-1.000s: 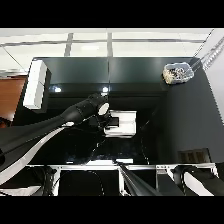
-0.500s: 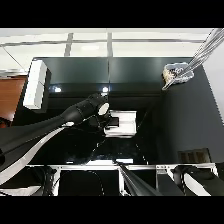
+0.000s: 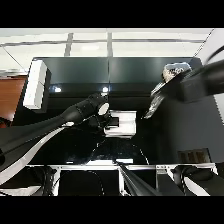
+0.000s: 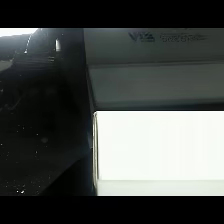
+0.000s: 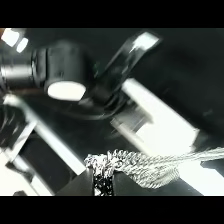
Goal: Fold the box and place the chain.
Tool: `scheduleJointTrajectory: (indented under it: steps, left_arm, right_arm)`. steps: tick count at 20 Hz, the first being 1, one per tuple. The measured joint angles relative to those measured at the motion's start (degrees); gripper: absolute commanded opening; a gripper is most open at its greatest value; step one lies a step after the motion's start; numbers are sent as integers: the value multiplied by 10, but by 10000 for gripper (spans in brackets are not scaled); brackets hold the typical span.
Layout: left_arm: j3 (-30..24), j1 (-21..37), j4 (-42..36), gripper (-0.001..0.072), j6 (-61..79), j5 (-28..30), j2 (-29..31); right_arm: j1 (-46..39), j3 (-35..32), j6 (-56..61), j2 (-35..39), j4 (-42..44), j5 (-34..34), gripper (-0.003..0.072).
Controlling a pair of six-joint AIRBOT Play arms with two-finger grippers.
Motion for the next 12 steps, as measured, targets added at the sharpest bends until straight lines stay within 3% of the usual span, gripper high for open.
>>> scheduleJointTrajectory:
  steps: [7,12]
  left_arm:
    - [0,0,0,30,0,0,0]
    - [0,0,0,30,0,0,0]
  right_arm:
    - [54,-220,-42,-1,89,-175,13]
    - [61,-302,-40,-1,103,-263,13]
